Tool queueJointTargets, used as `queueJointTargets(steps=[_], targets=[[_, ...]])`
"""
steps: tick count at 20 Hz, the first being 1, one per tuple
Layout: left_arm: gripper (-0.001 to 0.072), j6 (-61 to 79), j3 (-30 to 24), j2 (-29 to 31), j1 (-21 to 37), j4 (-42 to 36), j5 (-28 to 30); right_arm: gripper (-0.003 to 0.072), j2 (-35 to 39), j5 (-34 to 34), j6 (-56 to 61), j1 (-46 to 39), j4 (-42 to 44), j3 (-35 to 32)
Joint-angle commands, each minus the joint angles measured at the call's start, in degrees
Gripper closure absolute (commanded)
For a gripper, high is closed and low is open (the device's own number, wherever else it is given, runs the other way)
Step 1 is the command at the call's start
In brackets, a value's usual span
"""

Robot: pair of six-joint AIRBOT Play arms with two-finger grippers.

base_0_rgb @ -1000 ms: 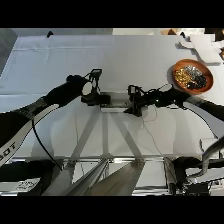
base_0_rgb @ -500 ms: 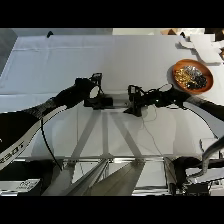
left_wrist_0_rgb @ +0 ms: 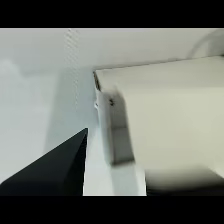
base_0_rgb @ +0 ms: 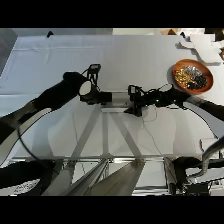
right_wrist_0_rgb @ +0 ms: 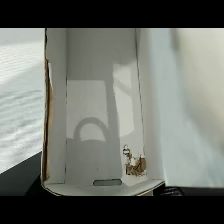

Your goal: Fold the box and place the chain.

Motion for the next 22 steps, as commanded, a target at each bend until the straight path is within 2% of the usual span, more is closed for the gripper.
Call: queueJointTargets(steps=[1, 5, 7, 9, 14, 15, 18, 20, 22], targets=[[0.0331, 6.03, 0.04, 7.78, 0.48, -0.31, -2.86, 0.0259, 0.0, 0.15, -0.04, 0.02, 0.0, 0.0], [0.0338, 22.03, 0.02, 14.16, 0.92, -0.59, -15.43, 0.0259, 0.0, 0.15, -0.04, 0.02, 0.0, 0.0], [0.0337, 34.86, -0.07, 15.15, 3.32, -2.32, -16.81, 0.0259, 0.0, 0.17, -0.04, 0.02, 0.0, 0.0], [0.0334, 47.56, -1.36, 15.13, 8.11, -8.35, -15.56, 0.0259, 0.0, 0.15, -0.04, 0.02, 0.02, 0.0], [0.0279, 89.09, -11.54, 14.73, 22.8, -30.14, -3.89, 0.0259, 0.0, 0.15, -0.04, 0.02, 0.02, 0.0], [0.0243, 97.59, -13.49, 14.16, 24.68, -33.83, -2.93, 0.0259, 0.0, 0.15, -0.04, 0.02, 0.02, 0.0], [0.0234, 114.68, -16.7, 11.63, 26.32, -38.99, -1.86, 0.0259, 0.0, 0.15, -0.04, 0.02, 0.0, 0.0], [0.0031, 121.57, -16.87, 7.96, 26.32, -41.94, -2.05, 0.0259, 0.0, 0.15, -0.04, 0.02, 0.0, 0.0], [0.0011, 128.15, -16.87, 3.37, 26.49, -47.93, -1.2, 0.0259, 0.0, 0.15, -0.04, 0.02, 0.02, 0.0]])
